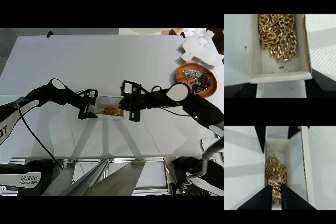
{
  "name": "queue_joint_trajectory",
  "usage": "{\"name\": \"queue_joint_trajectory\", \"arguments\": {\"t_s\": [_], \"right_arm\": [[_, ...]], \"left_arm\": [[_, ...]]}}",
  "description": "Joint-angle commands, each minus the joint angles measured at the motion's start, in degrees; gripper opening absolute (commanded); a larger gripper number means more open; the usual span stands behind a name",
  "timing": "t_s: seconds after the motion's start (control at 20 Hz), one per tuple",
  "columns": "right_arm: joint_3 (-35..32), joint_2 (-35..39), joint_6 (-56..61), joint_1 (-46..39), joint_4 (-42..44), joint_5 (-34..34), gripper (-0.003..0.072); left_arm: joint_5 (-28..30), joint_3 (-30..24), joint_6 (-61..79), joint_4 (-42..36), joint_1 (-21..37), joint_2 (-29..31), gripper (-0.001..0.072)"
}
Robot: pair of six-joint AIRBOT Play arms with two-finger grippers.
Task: Fold the box and place the chain.
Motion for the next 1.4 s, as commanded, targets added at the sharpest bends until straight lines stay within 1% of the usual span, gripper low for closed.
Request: {"name": "queue_joint_trajectory", "arguments": {"t_s": [0.0, 0.1, 0.15, 0.2, 0.25, 0.4, 0.45, 0.5, 0.55, 0.65, 0.75, 0.8, 0.85, 0.9, 0.95, 1.05, 1.1, 1.15, 1.25, 1.35], "right_arm": [[4.74, -4.79, 5.6, 3.76, 0.0, -0.74, 0.0011], [5.49, -8.9, 8.7, 4.79, -0.46, -2.54, 0.0017], [5.49, -10.47, 10.03, 5.25, -0.46, -2.86, 0.0102], [5.49, -11.72, 11.45, 5.84, -0.46, -2.67, 0.0302], [5.49, -12.26, 12.24, 6.43, -0.5, -1.9, 0.0447], [5.53, -11.17, 12.28, 6.67, -0.61, 1.64, 0.0433], [5.95, -10.54, 12.28, 6.32, -0.7, 3.34, 0.0418], [7.13, -10.29, 12.7, 5.84, -0.96, 6.14, 0.0377], [9.22, -10.32, 13.9, 5.11, -1.25, 10.21, 0.0377], [14.27, -10.36, 17.59, 3.56, -2.69, 15.93, 0.0377], [19.98, -11.17, 18.69, 0.72, -1.84, 19.65, 0.0377], [22.77, -12.04, 18.71, -0.81, -1.7, 20.26, 0.0377], [25.62, -13.25, 19.3, -2.34, -1.75, 20.04, 0.0376], [27.82, -14.64, 21.14, -3.67, -1.75, 18.73, 0.0347], [29.31, -16.17, 23.08, -4.74, -1.77, 17.11, 0.0299], [30.86, -20.22, 28.65, -6.49, -1.77, 14.95, 0.0293], [31.15, -22.64, 31.69, -7.04, -1.99, 15.37, 0.0293], [31.17, -24.87, 34.42, -7.17, -2.38, 16.57, 0.0293], [31.17, -29.09, 37.59, -6.58, -2.34, 21.09, 0.0295], [31.17, -32.28, 37.99, -5.73, 0.66, 26.43, 0.0311]], "left_arm": [[0.0, 0.04, 0.0, 0.0, 0.04, 0.02, 0.0335], [0.0, 0.04, 0.0, 0.02, 0.04, 0.02, 0.0335], [0.0, 0.04, 0.0, 0.02, 0.04, 0.02, 0.0335], [0.0, 0.04, 0.0, 0.02, 0.04, 0.02, 0.0335], [0.02, 0.04, 0.0, 0.02, 0.04, 0.02, 0.0335], [0.0, 0.04, 0.0, 0.02, 0.04, 0.02, 0.0335], [0.02, 0.04, 0.0, 0.02, 0.04, 0.02, 0.0335], [0.02, 0.04, 0.0, 0.0, 0.04, 0.02, 0.0335], [-0.02, 0.04, 0.0, 0.0, 0.04, 0.02, 0.0335], [0.0, 0.04, 0.0, 0.0, 0.04, 0.02, 0.0335], [0.02, 0.04, 0.0, 0.02, 0.04, 0.02, 0.0335], [0.02, 0.04, 0.0, 0.02, 0.04, 0.02, 0.0335], [0.0, 0.04, 0.0, 0.02, 0.04, 0.02, 0.0335], [0.02, 0.04, 0.0, 0.02, 0.04, 0.02, 0.0335], [0.0, 0.04, 0.0, 0.02, 0.04, 0.02, 0.0335], [0.0, 0.04, 0.0, 0.02, 0.04, 0.02, 0.0335], [0.0, 0.04, 0.0, 0.02, 0.04, 0.02, 0.0335], [0.0, 0.04, 0.0, 0.02, 0.04, 0.02, 0.0335], [0.0, 0.04, 0.0, 0.02, 0.04, 0.02, 0.0335], [0.0, 0.04, 0.0, 0.0, 0.04, 0.02, 0.0335]]}}
